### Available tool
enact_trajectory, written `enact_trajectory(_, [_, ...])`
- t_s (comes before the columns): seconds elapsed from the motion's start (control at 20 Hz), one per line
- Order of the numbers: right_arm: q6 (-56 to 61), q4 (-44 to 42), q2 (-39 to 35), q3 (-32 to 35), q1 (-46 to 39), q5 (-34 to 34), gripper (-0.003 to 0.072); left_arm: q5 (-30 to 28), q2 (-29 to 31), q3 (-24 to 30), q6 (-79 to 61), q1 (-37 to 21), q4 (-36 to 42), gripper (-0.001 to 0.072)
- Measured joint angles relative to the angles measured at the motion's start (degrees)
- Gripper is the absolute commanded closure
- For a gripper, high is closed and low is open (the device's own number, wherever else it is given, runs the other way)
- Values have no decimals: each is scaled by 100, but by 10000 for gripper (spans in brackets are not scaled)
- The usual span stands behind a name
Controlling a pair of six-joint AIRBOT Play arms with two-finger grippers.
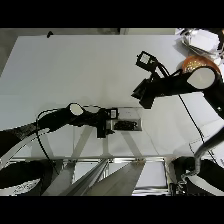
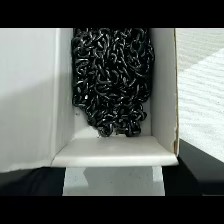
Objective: Fold the box and place the chain.
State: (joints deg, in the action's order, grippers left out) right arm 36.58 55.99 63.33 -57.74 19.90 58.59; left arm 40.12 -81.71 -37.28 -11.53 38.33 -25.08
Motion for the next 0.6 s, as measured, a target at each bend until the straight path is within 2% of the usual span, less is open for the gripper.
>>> enact_trajectory(0.25, [-103,35,815,-101,-85,627,534,0,0,0,0,0,0,390])
enact_trajectory(0.5, [-332,59,1062,-109,-66,1088,530,0,0,0,0,0,0,390])
enact_trajectory(0.6, [-372,59,1088,-52,-9,1207,490,0,0,0,2,0,0,390])
